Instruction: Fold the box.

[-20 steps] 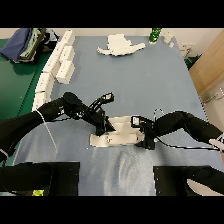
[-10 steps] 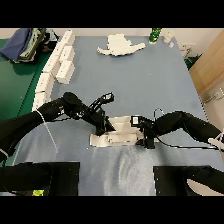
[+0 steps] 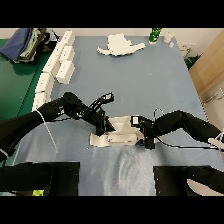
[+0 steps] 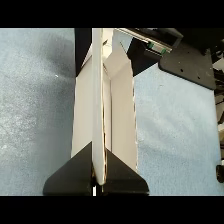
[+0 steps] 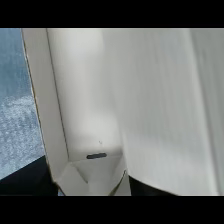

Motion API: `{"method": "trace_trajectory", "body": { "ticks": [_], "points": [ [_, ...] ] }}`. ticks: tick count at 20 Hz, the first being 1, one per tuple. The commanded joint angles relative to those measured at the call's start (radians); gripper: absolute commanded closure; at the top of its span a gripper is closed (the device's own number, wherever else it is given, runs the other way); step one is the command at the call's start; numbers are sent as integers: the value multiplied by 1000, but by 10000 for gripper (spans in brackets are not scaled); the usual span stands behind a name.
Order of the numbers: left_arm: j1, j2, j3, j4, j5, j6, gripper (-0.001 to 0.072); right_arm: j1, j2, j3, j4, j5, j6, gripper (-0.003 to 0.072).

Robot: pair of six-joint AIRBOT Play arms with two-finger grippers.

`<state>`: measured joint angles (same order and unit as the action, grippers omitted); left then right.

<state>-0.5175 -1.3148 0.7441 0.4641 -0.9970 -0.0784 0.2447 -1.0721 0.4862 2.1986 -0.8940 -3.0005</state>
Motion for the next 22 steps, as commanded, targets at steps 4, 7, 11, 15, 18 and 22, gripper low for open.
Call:
{"method": "trace_trajectory", "body": {
  "ticks": [4, 7, 11, 15, 18, 22],
  "points": [
    [0, -1, 1, 0, 0, 0, 695, 0, 0, 0, 1, -5, 1, 176],
    [0, -1, 3, 0, 15, 33, 694, 0, 0, 0, 1, -4, 11, 177],
    [0, -1, 5, 0, 13, 34, 694, 0, 0, 0, 2, -1, 19, 176],
    [0, -1, 5, -1, 9, 37, 695, 6, 0, 0, 9, 0, 19, 177],
    [0, -1, 5, -1, -8, 37, 694, 21, -1, -1, 9, 9, 19, 176],
    [0, -1, 5, -1, -8, 37, 694, 25, -1, -2, 9, 23, 42, 177]
  ]
}}
